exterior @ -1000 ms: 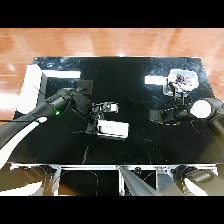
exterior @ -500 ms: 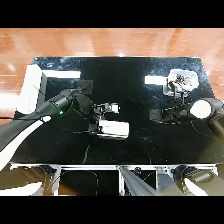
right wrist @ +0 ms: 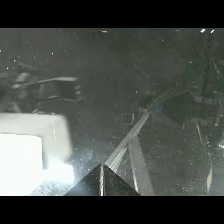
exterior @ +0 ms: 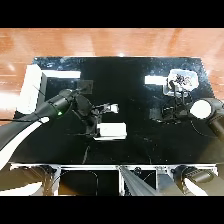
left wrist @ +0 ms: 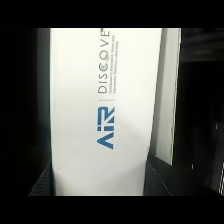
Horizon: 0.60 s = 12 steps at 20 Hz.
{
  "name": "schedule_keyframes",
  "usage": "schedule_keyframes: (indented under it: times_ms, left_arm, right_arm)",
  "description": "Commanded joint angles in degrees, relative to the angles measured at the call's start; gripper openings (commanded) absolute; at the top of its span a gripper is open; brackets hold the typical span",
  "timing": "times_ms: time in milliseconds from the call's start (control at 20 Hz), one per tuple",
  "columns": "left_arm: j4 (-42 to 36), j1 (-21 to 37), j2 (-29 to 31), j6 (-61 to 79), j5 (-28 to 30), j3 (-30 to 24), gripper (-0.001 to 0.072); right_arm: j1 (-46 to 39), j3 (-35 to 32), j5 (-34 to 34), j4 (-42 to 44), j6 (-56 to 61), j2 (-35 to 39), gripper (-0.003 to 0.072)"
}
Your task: Fold the box and place the chain.
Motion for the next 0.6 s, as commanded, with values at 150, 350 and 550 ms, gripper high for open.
schedule_keyframes:
  times_ms: [150, 350, 550]
  left_arm:
    - [0.61, 11.89, 8.00, -7.56, 5.95, 0.04, 0.0018]
    - [1.03, 25.77, 12.83, -10.40, 11.37, 0.04, 0.0018]
    - [4.76, 41.24, 16.39, -14.99, 14.21, -1.51, 0.0018]
  right_arm:
    - [0.00, -0.02, -0.35, 0.00, -0.74, 0.02, 0.0032]
    - [0.00, -0.02, -0.48, 0.00, -1.57, 0.02, 0.0031]
    - [0.00, -0.02, -0.92, 0.02, -3.52, 0.02, 0.0032]
